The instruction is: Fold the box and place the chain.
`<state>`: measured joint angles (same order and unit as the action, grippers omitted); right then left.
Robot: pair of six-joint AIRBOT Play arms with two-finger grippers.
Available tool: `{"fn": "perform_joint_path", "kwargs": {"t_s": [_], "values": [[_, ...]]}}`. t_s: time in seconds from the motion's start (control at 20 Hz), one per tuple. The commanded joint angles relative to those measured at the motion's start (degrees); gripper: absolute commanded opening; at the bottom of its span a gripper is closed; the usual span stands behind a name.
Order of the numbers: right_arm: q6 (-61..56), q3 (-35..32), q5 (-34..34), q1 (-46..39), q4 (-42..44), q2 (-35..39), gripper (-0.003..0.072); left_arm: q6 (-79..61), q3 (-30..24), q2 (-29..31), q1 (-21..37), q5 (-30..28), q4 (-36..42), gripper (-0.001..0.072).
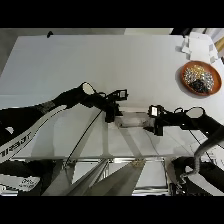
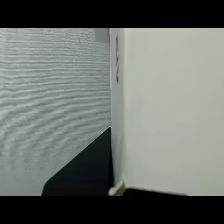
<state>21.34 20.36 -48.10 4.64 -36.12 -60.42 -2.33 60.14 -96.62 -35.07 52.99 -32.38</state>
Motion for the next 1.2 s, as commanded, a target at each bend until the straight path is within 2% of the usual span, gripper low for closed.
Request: {"fn": "perform_joint_path", "kwargs": {"t_s": [0.0, 0.45, 0.95, 1.15], "values": [[0.22, 0.04, -1.86, 0.0, -0.13, -0.24, 0.0691, 0.02, -0.02, 0.02, -0.02, -0.04, 0.0, 0.0009], [1.25, 3.23, -3.76, 0.0, -1.25, -2.45, 0.0691, 0.02, -0.02, 0.02, -0.02, -0.04, 0.0, 0.0009], [1.86, 3.32, -3.91, 0.0, -1.25, -3.87, 0.0689, 0.04, -0.02, 0.02, -0.02, -0.07, 0.0, 0.0009], [1.9, 3.32, -3.54, 0.0, -1.27, -4.61, 0.066, 0.04, -0.02, 0.02, -0.02, -0.04, 0.0, 0.0009]]}}
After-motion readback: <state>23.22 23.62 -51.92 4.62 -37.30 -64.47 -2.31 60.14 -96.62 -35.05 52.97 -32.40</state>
